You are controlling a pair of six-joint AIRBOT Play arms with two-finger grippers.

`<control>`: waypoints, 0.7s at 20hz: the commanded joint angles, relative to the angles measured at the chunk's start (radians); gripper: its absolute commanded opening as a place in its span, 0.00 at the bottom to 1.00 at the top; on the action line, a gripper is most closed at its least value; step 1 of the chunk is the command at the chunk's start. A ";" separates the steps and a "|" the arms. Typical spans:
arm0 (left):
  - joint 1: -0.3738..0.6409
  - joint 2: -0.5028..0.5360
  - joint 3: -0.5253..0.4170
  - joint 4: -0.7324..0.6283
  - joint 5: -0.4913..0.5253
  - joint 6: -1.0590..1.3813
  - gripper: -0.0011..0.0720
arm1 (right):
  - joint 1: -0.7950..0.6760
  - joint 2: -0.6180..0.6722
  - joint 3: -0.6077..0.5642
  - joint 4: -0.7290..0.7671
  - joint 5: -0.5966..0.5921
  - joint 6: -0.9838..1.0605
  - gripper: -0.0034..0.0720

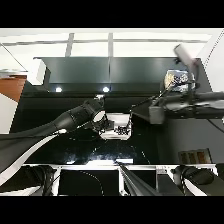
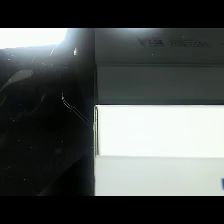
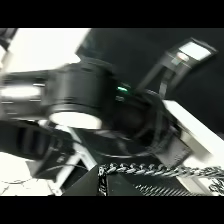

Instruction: Fold the box and place the chain.

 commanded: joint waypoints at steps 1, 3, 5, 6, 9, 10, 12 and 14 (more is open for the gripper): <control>0.000 0.000 0.000 0.001 0.002 0.000 0.05 | 0.031 -0.068 -0.052 -0.048 -0.056 0.011 0.10; 0.000 0.000 0.000 0.001 0.002 0.000 0.05 | 0.031 -0.102 -0.086 -0.047 -0.058 0.010 0.10; 0.000 0.000 0.000 0.001 0.003 0.000 0.05 | 0.031 -0.130 -0.116 -0.047 -0.057 0.010 0.10; 0.000 0.000 0.000 0.001 0.005 0.000 0.05 | 0.031 -0.137 -0.127 -0.047 -0.058 0.006 0.10; 0.000 0.000 0.000 0.001 0.006 0.000 0.05 | 0.031 -0.143 -0.150 -0.048 -0.055 0.006 0.10; 0.000 0.000 0.000 0.001 0.007 0.000 0.05 | 0.030 -0.143 -0.150 -0.048 -0.054 0.006 0.26; 0.000 0.000 0.000 0.001 0.006 0.000 0.05 | -0.015 -0.140 -0.148 -0.048 -0.032 0.002 0.85; 0.000 0.000 0.000 0.000 0.004 0.000 0.05 | -0.140 -0.117 -0.141 -0.048 0.016 -0.030 0.85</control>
